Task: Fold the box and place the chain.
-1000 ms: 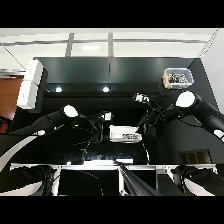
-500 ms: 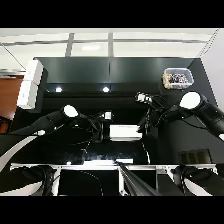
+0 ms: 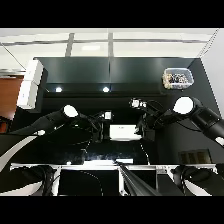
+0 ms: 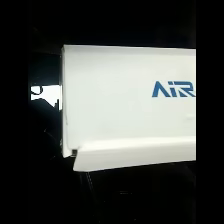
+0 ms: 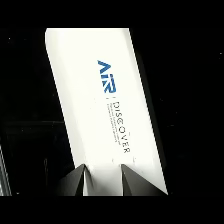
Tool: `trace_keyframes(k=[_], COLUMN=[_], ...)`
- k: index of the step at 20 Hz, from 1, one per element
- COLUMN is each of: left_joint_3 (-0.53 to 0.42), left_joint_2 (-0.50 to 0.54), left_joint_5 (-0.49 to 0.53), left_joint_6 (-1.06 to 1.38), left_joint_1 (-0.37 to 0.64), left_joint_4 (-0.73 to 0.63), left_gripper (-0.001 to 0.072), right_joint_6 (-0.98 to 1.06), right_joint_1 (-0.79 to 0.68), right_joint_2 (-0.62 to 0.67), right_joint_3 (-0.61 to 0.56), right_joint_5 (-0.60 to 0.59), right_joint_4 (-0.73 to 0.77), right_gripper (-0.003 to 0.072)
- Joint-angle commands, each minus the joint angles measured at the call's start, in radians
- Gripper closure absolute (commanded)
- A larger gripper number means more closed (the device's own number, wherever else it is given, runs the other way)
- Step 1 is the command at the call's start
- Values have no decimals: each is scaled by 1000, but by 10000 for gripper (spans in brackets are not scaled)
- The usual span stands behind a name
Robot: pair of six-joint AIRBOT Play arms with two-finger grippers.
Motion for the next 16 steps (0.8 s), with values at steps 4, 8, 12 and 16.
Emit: trace_keyframes(k=[4,8,12,16], left_joint_3=[0,0,0,0], left_joint_2=[0,0,0,0], left_joint_5=[0,0,0,0], left_joint_6=[0,0,0,0], left_joint_1=[0,0,0,0], left_joint_4=[0,1,1,1], left_gripper=[372,371,372,372], right_joint_6=[0,0,1,0], right_joint_1=[6,6,6,6], right_joint_2=[4,14,14,14], right_joint_3=[-1,0,0,0], right_joint_5=[-10,-11,-9,-4], right_joint_4=[-5,-4,-4,-4], right_gripper=[439,440,560,559])
